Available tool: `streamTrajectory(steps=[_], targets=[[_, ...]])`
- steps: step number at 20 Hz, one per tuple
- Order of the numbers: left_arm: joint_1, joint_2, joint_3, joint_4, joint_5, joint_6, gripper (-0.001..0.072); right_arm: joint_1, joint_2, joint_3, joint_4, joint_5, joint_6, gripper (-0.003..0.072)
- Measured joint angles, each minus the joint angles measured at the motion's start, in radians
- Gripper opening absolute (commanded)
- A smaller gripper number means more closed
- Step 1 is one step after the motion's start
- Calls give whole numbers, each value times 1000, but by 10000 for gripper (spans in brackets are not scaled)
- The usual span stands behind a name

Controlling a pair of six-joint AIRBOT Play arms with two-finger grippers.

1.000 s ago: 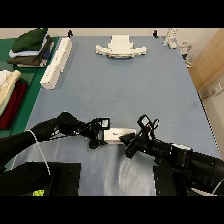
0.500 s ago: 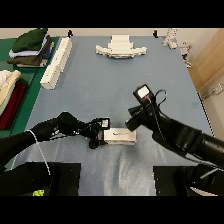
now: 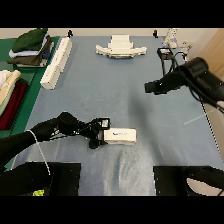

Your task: Fold the box.

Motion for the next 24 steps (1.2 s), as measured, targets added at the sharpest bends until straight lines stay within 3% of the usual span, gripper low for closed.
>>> streamTrajectory(steps=[4, 9, 16, 24], targets=[[0, 0, 0, 0, 0, 0, 485, -156, -94, 54, 207, -15, -347, 5], [0, 0, 0, 0, 0, 0, 485, -207, -125, 54, 386, 111, -662, 4], [0, 0, 0, 0, 0, 0, 484, -219, -73, -117, 468, 261, -812, 4], [0, 1, 0, -6, 0, 0, 485, -220, -17, -189, 482, 294, -839, 6]])
